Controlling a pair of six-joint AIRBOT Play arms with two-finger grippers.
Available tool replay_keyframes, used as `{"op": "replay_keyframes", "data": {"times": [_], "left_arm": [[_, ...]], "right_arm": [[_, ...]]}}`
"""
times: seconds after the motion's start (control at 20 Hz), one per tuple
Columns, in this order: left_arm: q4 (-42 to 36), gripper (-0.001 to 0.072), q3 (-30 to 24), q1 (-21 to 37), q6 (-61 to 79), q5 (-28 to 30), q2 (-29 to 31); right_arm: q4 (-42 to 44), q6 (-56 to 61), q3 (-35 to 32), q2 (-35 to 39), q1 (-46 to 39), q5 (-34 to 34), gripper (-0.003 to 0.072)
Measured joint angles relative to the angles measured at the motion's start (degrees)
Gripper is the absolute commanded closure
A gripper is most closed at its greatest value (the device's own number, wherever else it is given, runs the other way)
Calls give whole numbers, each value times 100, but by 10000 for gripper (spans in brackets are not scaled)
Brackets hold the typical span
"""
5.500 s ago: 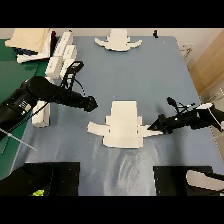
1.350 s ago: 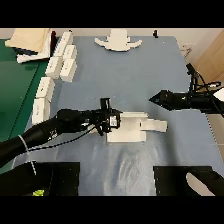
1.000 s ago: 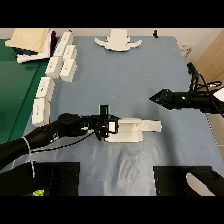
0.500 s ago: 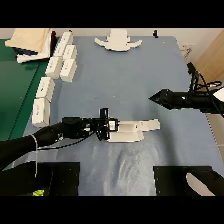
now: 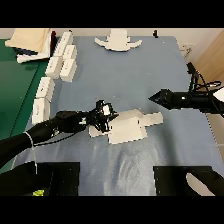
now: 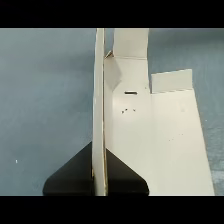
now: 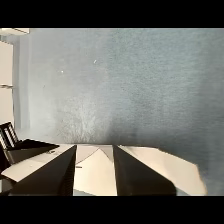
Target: Fold the box.
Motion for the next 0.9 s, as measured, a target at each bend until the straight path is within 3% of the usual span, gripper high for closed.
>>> {"op": "replay_keyframes", "data": {"times": [0.4, 0.9], "left_arm": [[1834, 699, 37, 105, -1742, -634, -72], [2420, 698, 210, 109, -2203, -1060, -258]], "right_arm": [[-2, 0, 0, -9, 0, -2, 337], [-9, 0, 0, -9, 0, -4, 337]]}}
